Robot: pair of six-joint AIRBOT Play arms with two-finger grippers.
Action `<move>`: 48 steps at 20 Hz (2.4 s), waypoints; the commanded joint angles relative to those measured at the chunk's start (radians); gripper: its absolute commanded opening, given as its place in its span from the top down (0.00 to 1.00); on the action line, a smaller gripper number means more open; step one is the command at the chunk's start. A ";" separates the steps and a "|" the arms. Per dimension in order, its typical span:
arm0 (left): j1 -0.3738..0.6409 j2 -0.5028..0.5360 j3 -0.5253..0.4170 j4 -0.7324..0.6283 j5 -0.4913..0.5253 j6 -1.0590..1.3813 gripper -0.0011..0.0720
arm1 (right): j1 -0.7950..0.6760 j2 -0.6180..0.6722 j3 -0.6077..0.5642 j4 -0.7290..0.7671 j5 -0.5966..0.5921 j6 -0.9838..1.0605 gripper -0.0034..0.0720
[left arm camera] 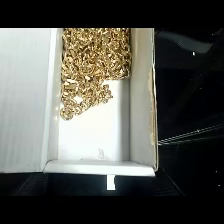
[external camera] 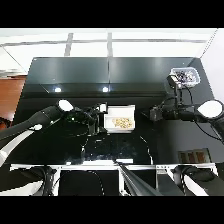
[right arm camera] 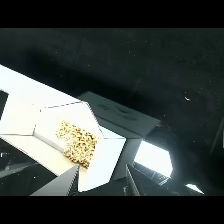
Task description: Fold the box and place the chain.
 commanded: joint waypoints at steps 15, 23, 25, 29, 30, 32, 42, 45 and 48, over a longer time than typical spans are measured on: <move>-0.005 -0.010 0.002 -0.004 0.007 0.043 0.52 | 0.055 -0.009 0.010 0.200 -0.339 -0.045 0.02; -0.005 -0.010 0.002 -0.005 -0.003 0.042 0.52 | 0.147 -0.257 0.128 0.174 -0.191 -0.291 0.02; -0.005 -0.010 0.002 -0.005 -0.003 0.042 0.52 | 0.155 -0.253 0.134 0.109 -0.095 -0.461 0.02; -0.005 -0.010 0.002 -0.005 -0.003 0.042 0.52 | 0.158 -0.251 0.157 0.094 0.081 -0.792 0.02; -0.005 -0.010 0.002 -0.005 -0.003 0.042 0.52 | 0.161 -0.251 0.163 0.094 0.098 -0.798 0.02; -0.005 -0.010 0.002 -0.005 -0.003 0.042 0.52 | 0.176 -0.251 0.164 0.093 0.109 -0.812 0.02; -0.005 -0.010 0.002 -0.005 -0.003 0.042 0.52 | 0.254 -0.257 0.163 -0.027 0.043 -0.884 0.02; -0.005 -0.010 0.002 -0.005 -0.003 0.042 0.52 | 0.254 -0.257 0.163 -0.027 0.039 -0.884 0.02; -0.005 -0.010 0.002 -0.005 -0.003 0.042 0.52 | 0.254 -0.257 0.163 -0.027 0.039 -0.884 0.12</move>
